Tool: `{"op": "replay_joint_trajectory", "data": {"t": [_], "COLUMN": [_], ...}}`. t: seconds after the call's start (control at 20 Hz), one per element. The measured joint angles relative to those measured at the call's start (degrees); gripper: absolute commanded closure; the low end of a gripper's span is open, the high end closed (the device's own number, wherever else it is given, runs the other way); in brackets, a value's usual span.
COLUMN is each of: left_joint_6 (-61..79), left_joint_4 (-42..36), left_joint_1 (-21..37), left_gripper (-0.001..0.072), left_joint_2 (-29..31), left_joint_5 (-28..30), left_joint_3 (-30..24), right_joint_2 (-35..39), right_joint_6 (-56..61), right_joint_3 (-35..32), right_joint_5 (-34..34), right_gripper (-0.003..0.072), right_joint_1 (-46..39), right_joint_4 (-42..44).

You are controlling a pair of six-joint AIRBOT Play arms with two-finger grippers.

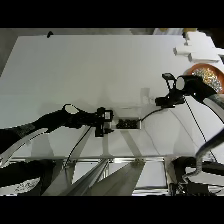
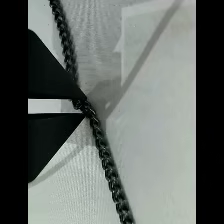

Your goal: Fold the box and place the chain.

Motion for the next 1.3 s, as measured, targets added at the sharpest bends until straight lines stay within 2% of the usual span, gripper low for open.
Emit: {"op": "replay_joint_trajectory", "data": {"t": [0.25, 0.7, 0.85, 1.05, 1.3], "left_joint_6": [0.00, 0.00, 0.00, 0.00, 0.00], "left_joint_4": [0.00, 0.00, 0.00, 0.00, 0.00], "left_joint_1": [0.00, 0.00, 0.00, 0.00, 0.00], "left_gripper": [0.0507, 0.0507, 0.0507, 0.0507, 0.0507], "left_joint_2": [0.00, 0.00, 0.00, 0.00, 0.00], "left_joint_5": [-0.02, 0.00, -0.02, -0.02, -0.02], "left_joint_3": [0.00, 0.00, 0.00, 0.00, 0.00], "right_joint_2": [5.49, 28.24, 33.64, 37.20, 38.18], "right_joint_6": [-0.15, -0.61, -0.63, -1.27, -1.64], "right_joint_3": [-0.09, -0.09, -0.11, -0.11, -0.11], "right_joint_5": [0.35, 9.33, 11.30, 11.58, 6.64], "right_gripper": [0.0671, 0.0670, 0.0671, 0.0671, 0.0670], "right_joint_1": [1.40, 12.33, 15.32, 18.58, 24.17], "right_joint_4": [0.31, 1.90, 6.29, 14.08, 19.98]}}
